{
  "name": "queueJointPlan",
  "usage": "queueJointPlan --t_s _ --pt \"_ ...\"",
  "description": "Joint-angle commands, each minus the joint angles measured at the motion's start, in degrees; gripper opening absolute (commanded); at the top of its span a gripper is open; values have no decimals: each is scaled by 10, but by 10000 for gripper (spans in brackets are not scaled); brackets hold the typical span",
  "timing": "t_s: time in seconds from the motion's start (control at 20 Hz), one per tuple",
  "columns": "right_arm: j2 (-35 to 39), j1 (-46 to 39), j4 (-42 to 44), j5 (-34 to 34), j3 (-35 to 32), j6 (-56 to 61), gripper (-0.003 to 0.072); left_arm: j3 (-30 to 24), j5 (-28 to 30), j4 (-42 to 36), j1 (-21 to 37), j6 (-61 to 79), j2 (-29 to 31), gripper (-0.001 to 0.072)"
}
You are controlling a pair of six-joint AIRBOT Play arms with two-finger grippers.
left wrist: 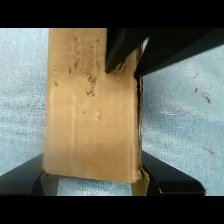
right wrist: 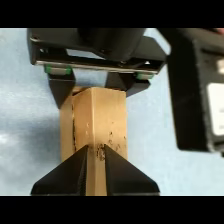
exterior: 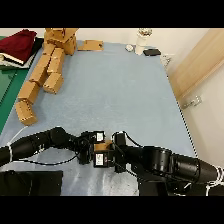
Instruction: Fold the box.
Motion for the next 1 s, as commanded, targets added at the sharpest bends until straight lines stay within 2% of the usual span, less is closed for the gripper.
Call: queueJointPlan --t_s 0.0,0.2,0.55,0.7,0.75,0.8,0.9,0.95 --pt "-6 1 49 0 0 -5 158 1 0 0 0 0 0 488" --pt "-6 1 96 -2 0 -22 158 1 0 0 1 0 0 488" --pt "1 1 97 -2 6 -10 161 1 0 0 0 0 0 488" --pt "56 1 116 -36 49 111 160 1 0 0 0 0 0 488" --pt "78 0 142 -47 56 169 139 1 0 0 0 0 0 489" --pt "100 -4 174 -61 54 234 6 1 0 0 1 0 0 488" --pt "127 -13 212 -88 35 371 3 1 0 0 0 0 0 488" --pt "137 -16 218 -81 10 454 3 1 0 0 0 0 0 488"
